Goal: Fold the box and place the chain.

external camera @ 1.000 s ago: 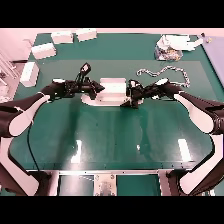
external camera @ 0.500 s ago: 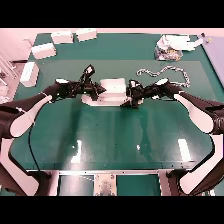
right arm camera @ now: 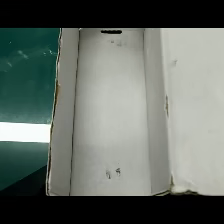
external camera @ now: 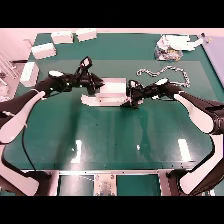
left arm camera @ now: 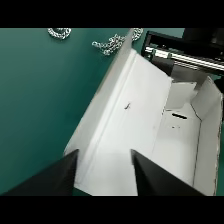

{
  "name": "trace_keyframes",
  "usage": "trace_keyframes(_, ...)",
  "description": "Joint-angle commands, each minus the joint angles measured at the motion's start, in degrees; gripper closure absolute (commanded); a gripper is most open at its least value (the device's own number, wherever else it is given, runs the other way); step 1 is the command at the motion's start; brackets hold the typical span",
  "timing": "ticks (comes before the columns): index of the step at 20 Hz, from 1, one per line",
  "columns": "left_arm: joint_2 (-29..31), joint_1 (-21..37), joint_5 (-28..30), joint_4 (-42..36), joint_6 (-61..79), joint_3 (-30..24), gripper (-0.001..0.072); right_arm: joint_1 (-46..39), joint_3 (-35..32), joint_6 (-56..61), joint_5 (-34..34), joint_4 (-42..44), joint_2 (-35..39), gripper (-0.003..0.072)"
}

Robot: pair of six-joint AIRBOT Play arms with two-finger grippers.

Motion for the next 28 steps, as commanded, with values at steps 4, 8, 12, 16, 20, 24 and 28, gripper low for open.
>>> trace_keyframes(4, 3.2, 4.6, -14.8, 19.2, -10.1, 0.2, 0.0288, 0.0, 0.0, 0.1, 0.0, 0.0, 0.0, 0.0097)
trace_keyframes(8, 3.1, 4.5, -15.1, 26.5, -13.5, 0.2, 0.016, 0.0, 0.0, 0.1, 0.0, 0.0, 0.0, 0.0096)
trace_keyframes(12, 3.1, 4.5, -11.0, 26.3, -13.5, -1.2, 0.0087, 0.0, 0.0, 0.1, 0.0, 0.0, 0.0, 0.0096)
trace_keyframes(16, 3.1, 4.5, -8.9, 24.8, -11.5, -2.7, 0.0087, 0.0, 0.0, 0.1, 0.0, 0.0, 0.0, 0.0097)
trace_keyframes(20, 1.8, 4.5, -9.4, 20.0, -7.1, -2.7, 0.0087, 0.0, 0.0, 0.1, 0.0, 0.0, 0.0, 0.0096)
trace_keyframes(24, -1.7, 4.5, -11.0, 17.7, -3.1, -2.6, 0.0087, 0.0, 0.0, 0.1, 0.0, 0.0, 0.0, 0.0096)
trace_keyframes(28, -2.7, 4.4, -13.0, 17.0, -1.5, -2.6, 0.0087, 0.0, 0.0, 0.1, 0.0, 0.0, 0.0, 0.0096)
